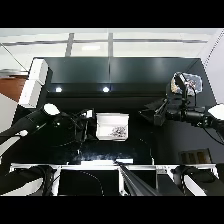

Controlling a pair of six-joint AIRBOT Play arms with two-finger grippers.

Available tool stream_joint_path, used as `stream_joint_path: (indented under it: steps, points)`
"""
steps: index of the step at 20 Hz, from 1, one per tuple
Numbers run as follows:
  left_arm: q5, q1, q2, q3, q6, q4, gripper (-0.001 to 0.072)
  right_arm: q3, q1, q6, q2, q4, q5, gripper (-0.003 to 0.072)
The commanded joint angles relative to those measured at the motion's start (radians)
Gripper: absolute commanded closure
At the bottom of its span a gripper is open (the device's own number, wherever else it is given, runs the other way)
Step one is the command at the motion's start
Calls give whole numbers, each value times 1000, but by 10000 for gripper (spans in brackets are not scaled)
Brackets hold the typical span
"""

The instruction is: Fold the box and place the chain.

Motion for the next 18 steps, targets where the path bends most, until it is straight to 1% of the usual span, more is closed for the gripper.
stream_joint_path:
  steps: [1, 6, 10, 14, 18]
  points:
    - [34, -10, -2, 1, -1, 0, 20, 0, 0, 0, -1, 0, 0, 74]
    - [36, -10, -2, 1, -1, -2, 20, 0, 0, 0, -1, 0, -2, 74]
    - [35, -10, -2, 1, 0, -57, 20, 0, 0, 0, -1, 0, -3, 74]
    - [28, -11, -3, 1, 1, -52, 20, 0, 0, 0, -1, 0, -3, 74]
    - [29, -13, -35, 4, 18, -45, 19, 0, 0, 0, -1, 0, -3, 74]
